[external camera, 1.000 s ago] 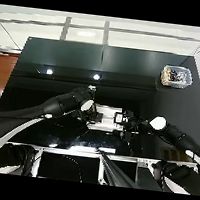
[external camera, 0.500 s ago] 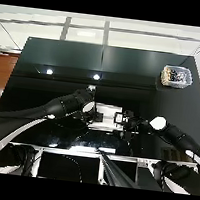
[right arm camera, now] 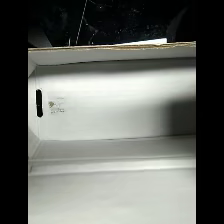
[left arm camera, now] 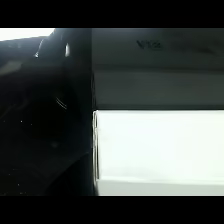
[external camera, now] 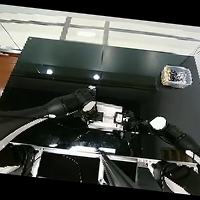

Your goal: Fold the box and place the chain.

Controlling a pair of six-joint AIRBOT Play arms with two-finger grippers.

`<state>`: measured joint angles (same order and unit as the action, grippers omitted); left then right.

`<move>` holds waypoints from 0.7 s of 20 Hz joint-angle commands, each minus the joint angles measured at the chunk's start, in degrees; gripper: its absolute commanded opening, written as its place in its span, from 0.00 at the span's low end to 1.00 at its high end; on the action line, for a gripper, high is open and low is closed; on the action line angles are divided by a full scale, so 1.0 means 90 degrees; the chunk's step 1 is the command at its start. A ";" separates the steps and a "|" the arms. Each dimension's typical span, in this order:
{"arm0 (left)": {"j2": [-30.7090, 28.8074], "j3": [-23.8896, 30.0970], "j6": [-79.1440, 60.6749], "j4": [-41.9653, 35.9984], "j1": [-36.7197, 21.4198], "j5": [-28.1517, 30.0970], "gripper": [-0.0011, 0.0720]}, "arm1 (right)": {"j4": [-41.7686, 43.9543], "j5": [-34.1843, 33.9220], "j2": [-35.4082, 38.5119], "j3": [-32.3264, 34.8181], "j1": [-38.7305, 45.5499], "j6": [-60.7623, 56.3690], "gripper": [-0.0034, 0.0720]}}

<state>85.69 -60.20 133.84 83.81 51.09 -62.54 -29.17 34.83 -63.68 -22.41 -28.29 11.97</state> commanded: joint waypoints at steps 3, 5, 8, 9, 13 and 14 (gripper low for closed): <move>0.0019 -0.0010 -0.0010 -0.0034 0.0000 0.0070 0.05 | -0.0002 0.0002 -0.0005 0.0000 -0.0002 0.0005 0.29; 0.0019 -0.0010 -0.0015 0.0002 0.0000 0.0090 0.05 | 0.0000 0.0002 -0.0005 0.0000 -0.0002 -0.0005 0.35; 0.0019 -0.0010 -0.0015 0.0063 0.0000 0.0109 0.05 | -0.0097 0.0061 0.0000 -0.0032 0.0000 -0.0423 0.85; 0.0017 -0.0010 -0.0015 0.0092 0.0000 0.0107 0.05 | -0.0393 0.0214 0.0019 -0.0100 0.0000 -0.0566 0.85; 0.0012 -0.0010 -0.0015 0.0119 0.0000 0.0102 0.05 | -0.1948 0.0865 0.0396 -0.0491 0.0017 -0.1447 0.85; 0.0010 -0.0010 -0.0017 0.0119 0.0000 0.0102 0.05 | -0.2164 0.0935 0.0512 -0.0522 0.0051 -0.1579 0.84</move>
<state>85.84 -60.27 133.64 84.20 51.11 -60.84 -40.27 40.10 -61.21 -25.58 -28.12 3.09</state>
